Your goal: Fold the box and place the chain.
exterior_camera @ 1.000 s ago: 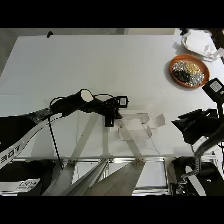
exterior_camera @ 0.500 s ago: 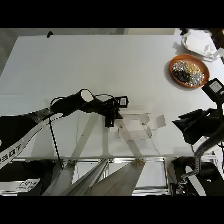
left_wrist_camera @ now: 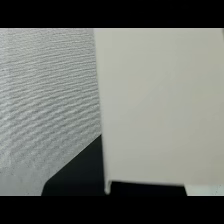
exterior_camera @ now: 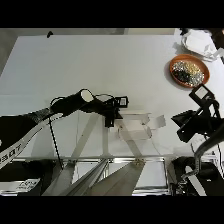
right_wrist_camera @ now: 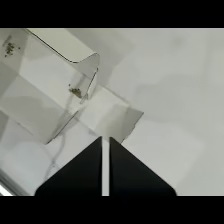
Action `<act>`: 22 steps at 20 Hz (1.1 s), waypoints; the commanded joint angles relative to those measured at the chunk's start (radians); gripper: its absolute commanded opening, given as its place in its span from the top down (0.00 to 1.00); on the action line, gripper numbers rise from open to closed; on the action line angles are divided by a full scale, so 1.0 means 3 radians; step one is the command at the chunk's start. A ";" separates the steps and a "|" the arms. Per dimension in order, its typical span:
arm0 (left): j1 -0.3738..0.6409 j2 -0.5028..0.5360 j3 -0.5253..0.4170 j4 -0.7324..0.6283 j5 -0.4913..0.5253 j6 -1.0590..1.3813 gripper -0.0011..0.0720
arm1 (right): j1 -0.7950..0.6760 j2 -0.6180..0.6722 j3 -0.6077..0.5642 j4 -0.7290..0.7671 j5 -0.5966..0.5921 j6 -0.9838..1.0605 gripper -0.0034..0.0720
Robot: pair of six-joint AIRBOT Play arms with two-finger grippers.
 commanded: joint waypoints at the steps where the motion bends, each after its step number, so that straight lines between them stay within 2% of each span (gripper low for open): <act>1: -0.0003 -0.0003 -0.0001 0.0001 0.0000 0.0000 0.97 | 0.0003 -0.0183 -0.0229 0.0070 -0.0086 -0.0643 0.93; 3: -0.0003 -0.0003 -0.0001 0.0001 -0.0001 0.0000 0.97 | 0.0028 -0.0418 -0.0273 0.0065 0.0142 -0.1364 0.93; 5: -0.0003 -0.0003 -0.0001 0.0001 0.0000 0.0000 0.97 | 0.0174 -0.0673 -0.0314 0.0055 0.0174 -0.1682 0.93; 6: -0.0003 -0.0003 -0.0001 0.0001 -0.0001 0.0000 0.97 | 0.0273 -0.0796 -0.0314 0.0048 0.0156 -0.1701 0.86; 8: -0.0003 -0.0003 -0.0001 0.0001 0.0000 0.0000 0.97 | 0.0445 -0.0961 -0.0314 -0.0102 0.0126 -0.1703 0.54; 9: -0.0003 -0.0003 -0.0001 0.0001 0.0000 0.0000 0.97 | 0.0516 -0.1015 -0.0314 -0.0207 0.0056 -0.1700 0.22; 10: -0.0003 -0.0003 -0.0001 0.0001 0.0000 0.0000 0.97 | 0.0557 -0.1039 -0.0314 -0.0251 0.0028 -0.1701 0.02; 15: -0.0003 -0.0003 -0.0001 0.0000 0.0000 0.0000 0.97 | 0.0739 -0.1094 -0.0523 -0.0195 -0.0373 -0.1817 0.03; 22: -0.0003 -0.0003 -0.0001 0.0000 0.0000 0.0000 0.97 | 0.1223 -0.1092 -0.0980 -0.0275 -0.1405 -0.1933 0.03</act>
